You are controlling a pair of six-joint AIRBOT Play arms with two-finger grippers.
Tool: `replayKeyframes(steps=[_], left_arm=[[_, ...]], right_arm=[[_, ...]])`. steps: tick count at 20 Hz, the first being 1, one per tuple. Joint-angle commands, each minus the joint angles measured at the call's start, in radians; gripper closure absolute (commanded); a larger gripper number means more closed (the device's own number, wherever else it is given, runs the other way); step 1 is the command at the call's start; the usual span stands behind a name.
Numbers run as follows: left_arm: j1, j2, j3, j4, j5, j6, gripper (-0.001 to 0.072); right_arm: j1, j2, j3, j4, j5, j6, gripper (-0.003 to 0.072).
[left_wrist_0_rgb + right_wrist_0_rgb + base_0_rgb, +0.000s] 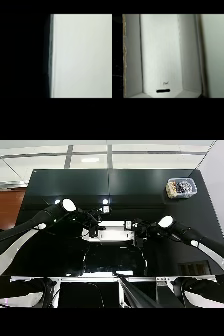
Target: Fold the box and place the chain.
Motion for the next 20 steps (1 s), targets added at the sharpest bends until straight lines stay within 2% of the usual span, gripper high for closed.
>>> replayKeyframes(steps=[1, 20], left_arm=[[0.0, 0.0, 0.001, 0.0, 0.0, 0.0, 0.0682], [0.0, 0.0, 0.001, 0.0, 0.0, 0.0, 0.0682]], right_arm=[[0.002, -0.002, 0.003, -0.004, -0.003, 0.008, -0.0015], [0.023, -0.02, 0.022, -0.074, 0.008, 0.063, -0.0015]])
